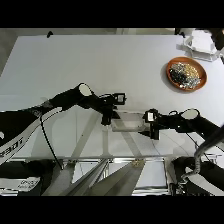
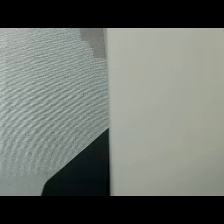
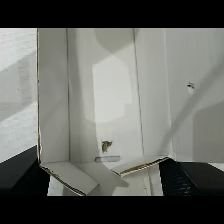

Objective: Fold the box and place the chain.

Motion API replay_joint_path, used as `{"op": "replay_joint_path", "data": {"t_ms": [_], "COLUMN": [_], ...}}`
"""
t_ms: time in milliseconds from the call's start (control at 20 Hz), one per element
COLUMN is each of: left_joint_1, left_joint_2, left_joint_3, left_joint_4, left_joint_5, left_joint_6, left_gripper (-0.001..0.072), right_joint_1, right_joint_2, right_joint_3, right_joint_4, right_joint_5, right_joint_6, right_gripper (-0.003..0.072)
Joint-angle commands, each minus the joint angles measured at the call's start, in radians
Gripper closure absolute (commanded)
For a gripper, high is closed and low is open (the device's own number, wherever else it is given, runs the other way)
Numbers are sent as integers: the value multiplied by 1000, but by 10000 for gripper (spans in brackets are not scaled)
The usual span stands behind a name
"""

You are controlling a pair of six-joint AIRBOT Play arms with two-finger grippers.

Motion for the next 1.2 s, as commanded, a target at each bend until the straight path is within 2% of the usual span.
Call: {"op": "replay_joint_path", "data": {"t_ms": [0,200,250,400,500,800,900,950,1000,1050,1150], "left_joint_1": [0,0,0,0,0,0,0,0,0,0,0], "left_joint_2": [1,1,1,1,1,1,1,1,1,1,1], "left_joint_3": [0,0,0,0,0,0,0,0,0,0,0], "left_joint_4": [-1,-1,-1,-1,-1,-1,-1,-1,-1,-1,-1], "left_joint_5": [2,2,2,2,2,2,2,2,2,2,2], "left_joint_6": [0,0,0,0,0,0,0,0,0,0,0], "left_gripper": [698,698,698,698,698,698,698,698,698,698,698], "right_joint_1": [2,2,2,5,27,35,35,35,35,35,35], "right_joint_2": [-2,-2,-2,-5,-6,-6,-6,-6,-6,-6,-6], "right_joint_3": [1,1,1,1,1,1,1,1,1,1,1], "right_joint_4": [0,-2,-2,-2,-2,-3,-4,-8,-15,-33,-48], "right_joint_5": [-18,-51,-53,-50,-53,-72,-72,-72,-74,-75,-77], "right_joint_6": [-1,-1,-1,-1,-1,0,0,-1,-1,0,0], "right_gripper": [49,55,95,87,27,52,168,171,213,289,300]}}
